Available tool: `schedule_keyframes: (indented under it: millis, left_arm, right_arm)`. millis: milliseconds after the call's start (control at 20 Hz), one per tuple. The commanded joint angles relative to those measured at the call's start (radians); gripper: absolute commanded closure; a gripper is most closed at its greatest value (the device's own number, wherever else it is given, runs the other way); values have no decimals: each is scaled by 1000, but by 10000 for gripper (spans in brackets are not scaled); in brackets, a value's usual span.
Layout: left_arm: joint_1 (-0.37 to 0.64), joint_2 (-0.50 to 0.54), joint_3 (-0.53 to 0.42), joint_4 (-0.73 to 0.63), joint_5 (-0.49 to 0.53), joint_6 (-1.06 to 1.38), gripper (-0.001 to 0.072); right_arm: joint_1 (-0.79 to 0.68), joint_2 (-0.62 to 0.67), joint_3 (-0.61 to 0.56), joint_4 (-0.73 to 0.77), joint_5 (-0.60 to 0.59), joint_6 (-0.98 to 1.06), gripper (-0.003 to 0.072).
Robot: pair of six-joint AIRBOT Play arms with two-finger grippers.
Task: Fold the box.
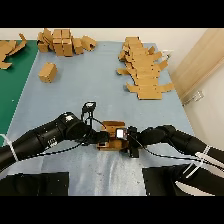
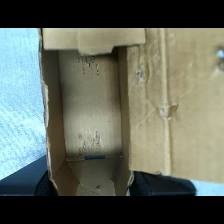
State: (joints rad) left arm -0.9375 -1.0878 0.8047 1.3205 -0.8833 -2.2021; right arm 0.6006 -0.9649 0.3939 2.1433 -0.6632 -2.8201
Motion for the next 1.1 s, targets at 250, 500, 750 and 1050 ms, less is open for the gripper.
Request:
schedule_keyframes:
  millis: [250,500,750,1050]
  left_arm:
    - [-73,-97,61,85,-60,-66,225]
    - [-73,-138,103,90,-61,-64,225]
    - [-73,-201,157,90,-99,-66,225]
    - [-83,-267,185,91,-128,-130,225]
  right_arm:
    - [0,-1,0,0,0,0,171]
    - [0,-1,0,0,0,0,171]
    - [0,-1,0,0,0,0,171]
    - [0,-1,0,0,0,0,171]
